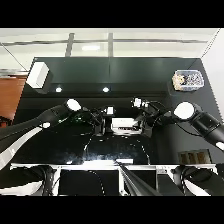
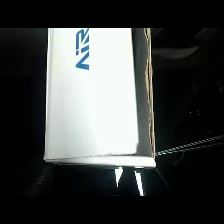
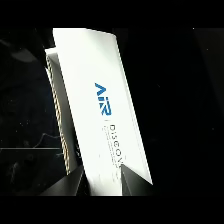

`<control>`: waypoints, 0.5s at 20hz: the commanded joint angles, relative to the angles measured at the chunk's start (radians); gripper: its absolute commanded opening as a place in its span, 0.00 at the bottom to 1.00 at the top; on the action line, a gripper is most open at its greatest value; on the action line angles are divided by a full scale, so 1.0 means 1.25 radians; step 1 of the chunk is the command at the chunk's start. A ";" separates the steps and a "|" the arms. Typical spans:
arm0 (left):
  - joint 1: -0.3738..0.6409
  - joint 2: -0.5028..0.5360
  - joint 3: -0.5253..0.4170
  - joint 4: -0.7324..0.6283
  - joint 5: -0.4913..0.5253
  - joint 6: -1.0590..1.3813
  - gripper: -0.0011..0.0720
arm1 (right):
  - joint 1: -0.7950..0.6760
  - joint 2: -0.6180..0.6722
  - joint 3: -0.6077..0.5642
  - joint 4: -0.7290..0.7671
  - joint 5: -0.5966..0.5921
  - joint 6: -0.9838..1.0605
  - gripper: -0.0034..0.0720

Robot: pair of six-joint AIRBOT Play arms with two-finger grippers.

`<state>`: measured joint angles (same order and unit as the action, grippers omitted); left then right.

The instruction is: Fold the box and place the chain.

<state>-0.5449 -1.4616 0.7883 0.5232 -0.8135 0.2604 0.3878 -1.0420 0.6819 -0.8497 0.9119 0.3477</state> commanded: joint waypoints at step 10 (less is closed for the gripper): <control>0.000 -0.001 0.000 0.001 -0.002 0.001 0.65 | 0.001 -0.001 -0.001 0.003 0.012 0.012 0.57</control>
<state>-0.5449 -1.4620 0.7883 0.5236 -0.8181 0.2619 0.3878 -1.0424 0.6815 -0.8486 0.9237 0.3580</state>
